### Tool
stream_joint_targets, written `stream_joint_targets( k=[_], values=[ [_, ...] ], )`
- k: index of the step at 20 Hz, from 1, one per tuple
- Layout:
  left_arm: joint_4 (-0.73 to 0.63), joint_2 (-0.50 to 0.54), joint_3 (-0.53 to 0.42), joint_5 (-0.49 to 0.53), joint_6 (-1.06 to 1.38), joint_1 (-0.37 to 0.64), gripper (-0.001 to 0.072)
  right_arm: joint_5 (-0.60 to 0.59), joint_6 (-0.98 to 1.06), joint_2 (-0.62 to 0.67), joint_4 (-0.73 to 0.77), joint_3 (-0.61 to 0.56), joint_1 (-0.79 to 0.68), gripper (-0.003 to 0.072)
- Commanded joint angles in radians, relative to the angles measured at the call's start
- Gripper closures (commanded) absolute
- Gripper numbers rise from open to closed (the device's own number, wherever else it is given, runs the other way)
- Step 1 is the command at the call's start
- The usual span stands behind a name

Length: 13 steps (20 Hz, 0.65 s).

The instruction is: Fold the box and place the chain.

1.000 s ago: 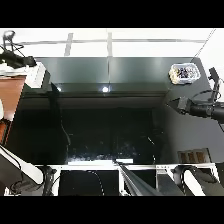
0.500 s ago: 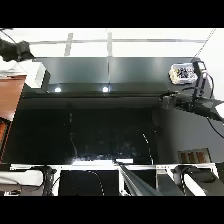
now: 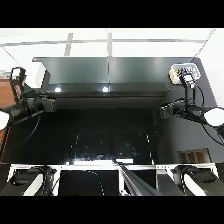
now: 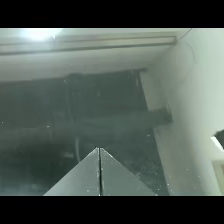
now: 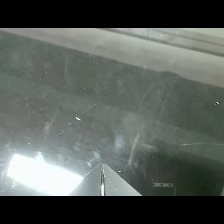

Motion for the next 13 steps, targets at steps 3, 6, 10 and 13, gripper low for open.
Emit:
stream_joint_targets(
  k=[3,6,10,13],
  values=[
    [-0.007,0.092,-0.1,0.062,0.024,-0.002,0.0683,0.0,0.001,-0.001,-0.011,-0.005,0.002,0.0671],
    [-0.007,0.089,-0.1,0.064,0.024,-0.002,0.0683,0.0,0.001,-0.001,-0.011,-0.005,0.002,0.0671],
    [-0.007,0.089,-0.1,0.064,0.024,-0.002,0.0683,0.0,0.001,-0.001,-0.011,-0.005,0.002,0.0672],
    [-0.006,0.089,-0.1,0.064,0.024,-0.002,0.0683,0.0,0.001,-0.001,-0.011,-0.005,0.002,0.0672]
  ],
)
